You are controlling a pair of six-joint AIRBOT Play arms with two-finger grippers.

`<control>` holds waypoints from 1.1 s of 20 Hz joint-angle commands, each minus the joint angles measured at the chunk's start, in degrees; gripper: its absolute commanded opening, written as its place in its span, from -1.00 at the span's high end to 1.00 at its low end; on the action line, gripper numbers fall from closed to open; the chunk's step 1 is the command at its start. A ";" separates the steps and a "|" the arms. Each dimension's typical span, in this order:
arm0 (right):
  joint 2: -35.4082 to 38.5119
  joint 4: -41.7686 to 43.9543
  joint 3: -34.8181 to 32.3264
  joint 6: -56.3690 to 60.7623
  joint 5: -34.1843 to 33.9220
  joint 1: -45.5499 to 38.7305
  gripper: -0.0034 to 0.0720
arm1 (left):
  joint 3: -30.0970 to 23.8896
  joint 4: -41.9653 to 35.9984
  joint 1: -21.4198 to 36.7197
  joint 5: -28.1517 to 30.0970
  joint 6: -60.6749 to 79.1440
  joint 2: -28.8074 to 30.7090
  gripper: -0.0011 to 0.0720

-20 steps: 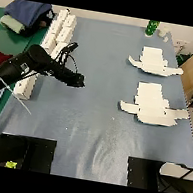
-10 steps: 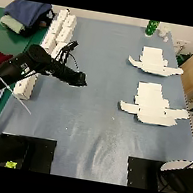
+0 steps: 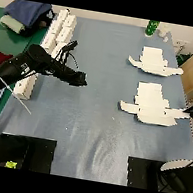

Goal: Fold the box.

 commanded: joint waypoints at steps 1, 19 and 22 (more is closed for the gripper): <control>-0.22 2.19 0.04 -1.49 -0.83 0.61 0.33 | -0.02 0.00 0.04 0.02 -0.04 -0.04 0.93; 2.71 14.05 -4.35 -0.72 0.66 20.55 0.91 | -0.02 0.04 0.04 0.96 0.17 -0.04 0.93; 11.45 14.38 -17.00 0.28 8.70 28.94 0.91 | -0.02 0.11 0.07 0.90 0.17 -0.04 0.93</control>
